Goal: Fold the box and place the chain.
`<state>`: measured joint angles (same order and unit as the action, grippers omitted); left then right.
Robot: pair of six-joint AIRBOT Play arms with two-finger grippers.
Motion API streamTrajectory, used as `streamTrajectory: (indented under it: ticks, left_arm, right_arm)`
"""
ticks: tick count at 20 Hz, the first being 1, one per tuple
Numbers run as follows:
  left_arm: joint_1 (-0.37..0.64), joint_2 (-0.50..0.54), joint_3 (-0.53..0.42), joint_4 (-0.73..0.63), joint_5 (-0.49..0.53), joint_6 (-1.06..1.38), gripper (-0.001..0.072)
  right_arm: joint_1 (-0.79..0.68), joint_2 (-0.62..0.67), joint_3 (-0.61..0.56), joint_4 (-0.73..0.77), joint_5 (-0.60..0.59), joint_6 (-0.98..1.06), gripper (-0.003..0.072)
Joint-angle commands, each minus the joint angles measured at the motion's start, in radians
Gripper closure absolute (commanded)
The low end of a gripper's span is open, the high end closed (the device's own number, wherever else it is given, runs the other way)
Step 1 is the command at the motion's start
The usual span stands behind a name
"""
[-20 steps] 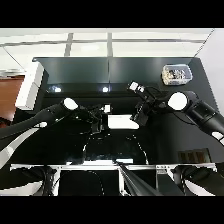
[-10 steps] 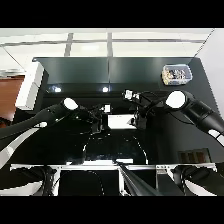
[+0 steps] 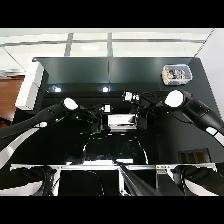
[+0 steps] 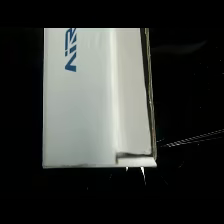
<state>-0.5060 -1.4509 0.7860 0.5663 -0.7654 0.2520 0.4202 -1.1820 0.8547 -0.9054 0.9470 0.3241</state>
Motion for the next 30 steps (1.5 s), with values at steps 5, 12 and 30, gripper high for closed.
streamTrajectory:
  ticks: [5, 12, 30]
  left_arm:
    - [-0.001, 0.000, 0.001, 0.000, -0.001, 0.002, 0.0251]
    - [-0.001, 0.000, 0.001, 0.000, -0.001, 0.002, 0.0251]
    - [-0.001, 0.000, 0.001, 0.000, -0.001, 0.002, 0.0251]
  right_arm:
    - [-0.006, -0.005, -0.004, 0.018, 0.017, -0.007, 0.0518]
    - [-0.006, -0.006, -0.022, 0.018, 0.025, -0.007, 0.0354]
    - [-0.006, -0.006, -0.060, 0.019, 0.036, -0.007, 0.0365]
